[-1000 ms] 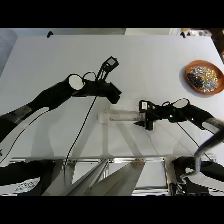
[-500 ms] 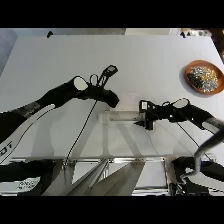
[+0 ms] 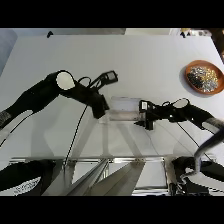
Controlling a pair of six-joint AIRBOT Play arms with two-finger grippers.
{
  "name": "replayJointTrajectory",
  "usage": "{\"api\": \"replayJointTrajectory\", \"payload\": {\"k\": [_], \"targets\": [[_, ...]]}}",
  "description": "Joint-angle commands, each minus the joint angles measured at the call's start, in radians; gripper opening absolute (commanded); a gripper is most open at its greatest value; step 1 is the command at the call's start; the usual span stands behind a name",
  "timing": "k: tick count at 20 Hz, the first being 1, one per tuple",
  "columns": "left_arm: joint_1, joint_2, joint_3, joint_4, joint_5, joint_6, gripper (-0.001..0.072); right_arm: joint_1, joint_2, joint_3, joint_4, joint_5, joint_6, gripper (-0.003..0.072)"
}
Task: Fold the box and place the chain.
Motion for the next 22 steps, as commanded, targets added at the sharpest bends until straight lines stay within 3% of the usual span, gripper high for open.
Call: {"api": "replayJointTrajectory", "payload": {"k": [1, 6, 8, 13, 15, 17, 20, 22], "targets": [[0.001, -0.019, -0.005, 0.101, -0.108, 0.061, 0.0004, 0.0, 0.001, 0.0, 0.001, 0.002, 0.0, 0.0298], [0.0, -0.131, -0.006, 0.11, -0.102, 0.085, 0.0018, 0.0, 0.001, 0.0, 0.001, 0.002, 0.0, 0.0298], [0.001, -0.164, -0.006, 0.13, -0.103, 0.101, 0.0087, 0.0, 0.001, 0.0, 0.001, 0.002, 0.0, 0.0298], [0.011, -0.179, -0.006, 0.269, -0.138, 0.102, 0.0094, 0.0, 0.001, 0.0, 0.001, 0.002, 0.0, 0.0298], [0.03, -0.179, -0.006, 0.264, -0.129, 0.126, 0.0187, 0.0, 0.001, 0.0, 0.001, 0.002, 0.0, 0.0298], [0.043, -0.177, -0.006, 0.24, -0.097, 0.192, 0.0218, 0.0, 0.001, 0.0, 0.001, 0.002, 0.0, 0.0298], [0.056, -0.155, -0.006, 0.13, -0.01, 0.36, 0.0353, 0.0, 0.001, 0.0, 0.001, 0.002, 0.0, 0.0298], [0.06, -0.146, -0.007, 0.069, 0.041, 0.448, 0.0353, 0.0, 0.001, 0.0, 0.001, 0.002, 0.0, 0.0298]]}}
